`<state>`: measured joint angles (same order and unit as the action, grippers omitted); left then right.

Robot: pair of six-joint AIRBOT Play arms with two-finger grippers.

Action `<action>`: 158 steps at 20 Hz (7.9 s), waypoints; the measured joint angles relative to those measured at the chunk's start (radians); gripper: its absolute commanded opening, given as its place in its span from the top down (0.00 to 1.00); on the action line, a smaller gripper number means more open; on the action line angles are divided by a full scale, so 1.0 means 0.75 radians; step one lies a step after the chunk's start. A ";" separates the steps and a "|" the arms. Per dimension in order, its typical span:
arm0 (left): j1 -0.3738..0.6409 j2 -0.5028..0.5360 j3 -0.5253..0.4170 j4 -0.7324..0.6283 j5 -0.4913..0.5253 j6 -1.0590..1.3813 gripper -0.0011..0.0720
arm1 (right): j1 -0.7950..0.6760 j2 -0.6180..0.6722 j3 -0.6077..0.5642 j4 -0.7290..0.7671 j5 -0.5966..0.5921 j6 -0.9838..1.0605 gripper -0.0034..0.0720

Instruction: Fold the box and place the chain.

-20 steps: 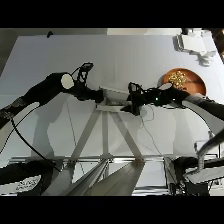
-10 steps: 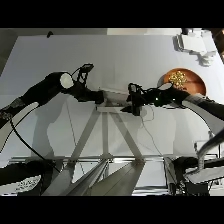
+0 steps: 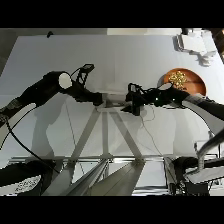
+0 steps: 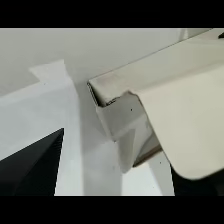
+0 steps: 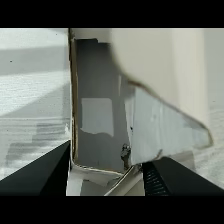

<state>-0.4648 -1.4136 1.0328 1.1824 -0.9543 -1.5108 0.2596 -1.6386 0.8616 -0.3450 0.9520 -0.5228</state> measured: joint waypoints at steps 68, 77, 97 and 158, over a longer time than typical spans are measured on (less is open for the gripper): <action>0.262 0.074 0.054 -0.328 -0.202 1.155 0.08 | 0.000 0.001 0.000 0.002 0.003 -0.001 0.47; 0.397 -0.198 0.047 -0.594 -0.286 2.046 0.03 | 0.000 0.001 0.000 0.002 0.003 -0.001 0.47; 0.370 -0.310 -0.026 -0.764 -0.321 2.398 0.03 | 0.000 0.000 0.000 0.003 0.002 -0.001 0.47; 0.316 -0.328 -0.175 -0.968 -0.086 2.637 0.03 | 0.000 0.000 0.000 0.002 0.002 -0.001 0.47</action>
<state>-0.2279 -1.6592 0.9016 0.4564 -1.0191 0.4667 0.2596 -1.6386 0.8616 -0.3435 0.9531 -0.5232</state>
